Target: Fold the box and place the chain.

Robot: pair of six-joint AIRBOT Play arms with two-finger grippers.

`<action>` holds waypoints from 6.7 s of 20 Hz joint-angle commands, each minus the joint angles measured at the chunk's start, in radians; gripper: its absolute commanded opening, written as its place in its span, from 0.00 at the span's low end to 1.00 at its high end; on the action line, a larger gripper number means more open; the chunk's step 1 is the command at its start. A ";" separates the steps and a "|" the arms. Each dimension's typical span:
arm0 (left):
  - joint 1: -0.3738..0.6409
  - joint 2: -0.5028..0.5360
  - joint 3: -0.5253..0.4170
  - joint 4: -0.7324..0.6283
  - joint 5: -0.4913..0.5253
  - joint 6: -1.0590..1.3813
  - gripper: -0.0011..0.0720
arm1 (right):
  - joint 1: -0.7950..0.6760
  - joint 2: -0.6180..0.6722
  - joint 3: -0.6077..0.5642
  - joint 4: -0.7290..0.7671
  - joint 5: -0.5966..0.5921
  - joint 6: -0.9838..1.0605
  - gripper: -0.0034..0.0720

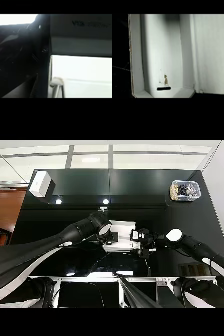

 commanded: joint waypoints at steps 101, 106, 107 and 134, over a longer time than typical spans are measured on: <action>0.011 -0.033 0.002 -0.022 -0.014 0.011 0.05 | -0.531 0.256 0.063 -0.541 0.117 1.515 0.07; 0.012 -0.033 0.002 -0.021 -0.013 0.011 0.05 | -0.684 0.203 -0.042 -0.286 0.309 1.349 0.06; 0.012 -0.033 0.002 -0.021 -0.013 0.011 0.05 | -0.677 0.165 -0.056 -0.212 0.354 1.284 0.06; 0.012 -0.034 0.002 -0.021 -0.005 0.011 0.05 | -0.260 -0.100 0.158 0.133 0.505 1.154 0.91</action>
